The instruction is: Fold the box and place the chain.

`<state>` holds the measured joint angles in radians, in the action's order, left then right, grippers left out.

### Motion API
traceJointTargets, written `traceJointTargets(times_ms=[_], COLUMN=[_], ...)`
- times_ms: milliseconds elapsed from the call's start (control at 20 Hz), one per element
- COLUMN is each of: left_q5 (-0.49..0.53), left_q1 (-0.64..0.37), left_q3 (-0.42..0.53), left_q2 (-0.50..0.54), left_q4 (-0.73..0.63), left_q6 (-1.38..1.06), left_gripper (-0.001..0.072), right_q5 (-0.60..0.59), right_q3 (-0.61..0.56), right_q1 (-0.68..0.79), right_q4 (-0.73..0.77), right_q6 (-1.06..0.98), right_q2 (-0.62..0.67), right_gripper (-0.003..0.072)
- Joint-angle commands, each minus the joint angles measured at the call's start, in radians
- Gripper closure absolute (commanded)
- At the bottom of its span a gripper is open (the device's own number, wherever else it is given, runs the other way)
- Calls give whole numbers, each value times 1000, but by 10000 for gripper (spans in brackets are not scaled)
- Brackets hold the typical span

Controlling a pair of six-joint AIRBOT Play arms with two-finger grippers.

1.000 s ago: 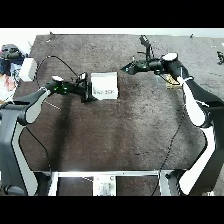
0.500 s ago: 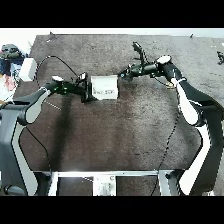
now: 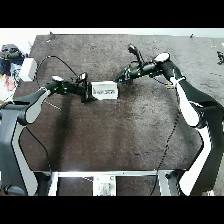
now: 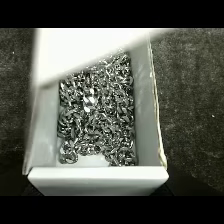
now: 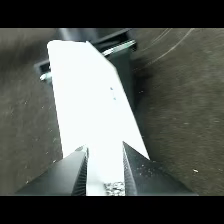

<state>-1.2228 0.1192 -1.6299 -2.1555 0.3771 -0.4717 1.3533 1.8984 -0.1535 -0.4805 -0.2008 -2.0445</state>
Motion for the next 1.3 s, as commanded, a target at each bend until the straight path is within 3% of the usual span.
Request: traceJointTargets(times_ms=[0, 100, 150, 450, 1150, 1250], left_q5=[0, 0, 0, 0, 0, 0], left_q1=[-1, -1, -1, -1, 0, -1], left_q3=[0, 0, 0, 0, 0, 0], left_q2=[0, 0, 0, 0, 0, 0], left_q4=[0, 0, 0, 0, 0, 0], left_q6=[0, 0, 0, 0, 0, 0], left_gripper=[492, 492, 492, 492, 492, 492], right_q5=[1, 0, -2, -39, -189, -159], right_q3=[0, 0, 0, 0, 0, 0], right_q1=[-38, -53, -59, -122, -145, -145], right_q4=[-74, -74, -77, -165, -215, -200], right_q6=[34, 59, 73, 136, 164, 159], right_q2=[2, 2, 2, 2, -2, 6], right_gripper=[430, 419, 312, 315, 316, 317])
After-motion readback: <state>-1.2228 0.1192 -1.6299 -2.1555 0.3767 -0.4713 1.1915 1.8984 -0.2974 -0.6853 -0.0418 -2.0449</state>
